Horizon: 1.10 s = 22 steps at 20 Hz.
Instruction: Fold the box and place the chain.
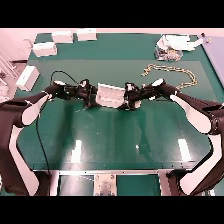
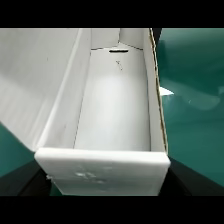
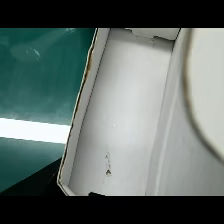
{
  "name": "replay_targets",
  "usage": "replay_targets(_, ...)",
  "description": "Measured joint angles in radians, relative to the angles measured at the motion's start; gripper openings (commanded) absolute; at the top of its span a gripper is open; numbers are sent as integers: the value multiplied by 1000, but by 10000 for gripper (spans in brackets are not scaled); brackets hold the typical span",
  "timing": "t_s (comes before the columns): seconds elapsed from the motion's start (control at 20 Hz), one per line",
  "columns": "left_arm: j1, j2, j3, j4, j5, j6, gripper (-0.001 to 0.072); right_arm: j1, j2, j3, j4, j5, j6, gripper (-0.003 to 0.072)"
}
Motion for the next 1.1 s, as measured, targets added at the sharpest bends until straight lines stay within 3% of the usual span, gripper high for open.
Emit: replay_targets(1.1, 0, 17, 0, 23, 25, -53, 720, 0, 0, 0, -1, 0, 0, 478)
